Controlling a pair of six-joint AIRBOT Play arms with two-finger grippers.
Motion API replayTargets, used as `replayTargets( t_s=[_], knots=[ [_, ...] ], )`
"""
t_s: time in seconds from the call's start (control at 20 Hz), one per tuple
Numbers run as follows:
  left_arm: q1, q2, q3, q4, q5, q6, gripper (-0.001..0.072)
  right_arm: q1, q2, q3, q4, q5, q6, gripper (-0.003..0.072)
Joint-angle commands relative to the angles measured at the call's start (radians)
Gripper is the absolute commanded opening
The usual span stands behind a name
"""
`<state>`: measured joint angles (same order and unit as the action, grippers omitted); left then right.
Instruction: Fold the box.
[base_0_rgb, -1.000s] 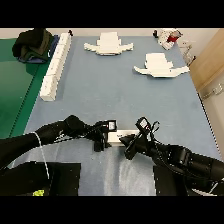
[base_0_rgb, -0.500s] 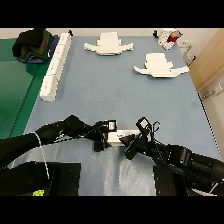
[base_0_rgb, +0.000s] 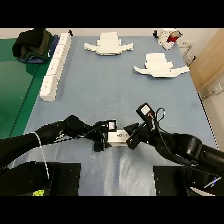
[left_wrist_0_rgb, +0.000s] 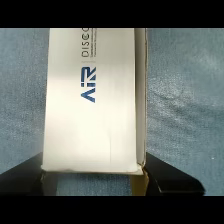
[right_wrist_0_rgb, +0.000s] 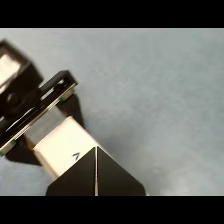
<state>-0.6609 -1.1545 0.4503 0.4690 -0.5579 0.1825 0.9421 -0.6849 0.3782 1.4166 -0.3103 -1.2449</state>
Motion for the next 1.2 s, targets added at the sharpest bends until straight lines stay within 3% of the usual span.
replayTargets(
  t_s=[0.0,0.2,0.5,0.65,0.75,1.15],
  knots=[
    [0.000,0.001,0.001,0.002,0.000,0.001,0.0381,-0.085,0.003,0.116,0.034,-0.185,-0.182,0.0004],
    [0.000,0.001,0.001,0.002,0.000,0.001,0.0381,-0.316,-0.063,0.289,0.322,-0.344,-0.620,0.0003],
    [0.000,0.001,0.001,0.002,0.000,0.001,0.0381,-0.758,-0.401,0.591,0.838,-0.683,-1.154,0.0003],
    [0.000,0.001,0.001,0.002,0.000,0.001,0.0381,-0.848,-0.581,0.730,0.861,-0.827,-1.210,0.0004],
    [0.000,0.001,0.001,0.002,0.000,0.001,0.0381,-0.855,-0.643,0.766,0.860,-0.822,-1.209,0.0005],
    [0.000,0.001,0.001,0.002,0.000,0.001,0.0381,-0.855,-0.662,0.769,0.823,-0.768,-1.208,0.0007]
  ],
)
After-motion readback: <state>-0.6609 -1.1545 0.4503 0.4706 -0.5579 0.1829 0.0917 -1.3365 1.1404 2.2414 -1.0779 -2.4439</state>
